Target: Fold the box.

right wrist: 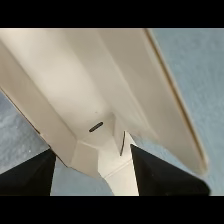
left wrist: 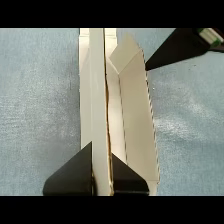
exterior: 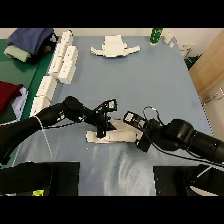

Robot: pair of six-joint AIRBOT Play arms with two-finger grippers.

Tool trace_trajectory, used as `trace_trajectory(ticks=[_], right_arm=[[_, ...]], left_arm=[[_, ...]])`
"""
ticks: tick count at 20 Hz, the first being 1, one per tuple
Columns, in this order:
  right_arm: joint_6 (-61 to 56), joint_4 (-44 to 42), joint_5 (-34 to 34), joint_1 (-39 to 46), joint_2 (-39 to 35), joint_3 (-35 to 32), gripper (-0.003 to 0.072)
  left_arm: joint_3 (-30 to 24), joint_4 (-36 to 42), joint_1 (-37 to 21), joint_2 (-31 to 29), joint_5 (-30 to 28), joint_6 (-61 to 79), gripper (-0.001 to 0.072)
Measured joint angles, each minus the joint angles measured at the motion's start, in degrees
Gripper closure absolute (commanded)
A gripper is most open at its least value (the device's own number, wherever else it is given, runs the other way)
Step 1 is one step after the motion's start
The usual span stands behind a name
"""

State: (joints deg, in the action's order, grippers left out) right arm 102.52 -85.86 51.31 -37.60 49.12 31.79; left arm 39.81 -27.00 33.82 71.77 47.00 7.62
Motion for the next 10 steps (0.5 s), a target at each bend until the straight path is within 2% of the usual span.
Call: trace_trajectory(ticks=[5,10], right_arm=[[37.2,-22.7,0.2,16.7,0.5,0.0,-0.0034],[53.1,-31.7,0.2,22.3,4.6,0.0,-0.0034]], left_arm=[[0.0,0.0,0.0,0.0,0.0,0.0,0.0697],[0.0,0.0,0.1,0.0,0.0,0.0,0.0697]])
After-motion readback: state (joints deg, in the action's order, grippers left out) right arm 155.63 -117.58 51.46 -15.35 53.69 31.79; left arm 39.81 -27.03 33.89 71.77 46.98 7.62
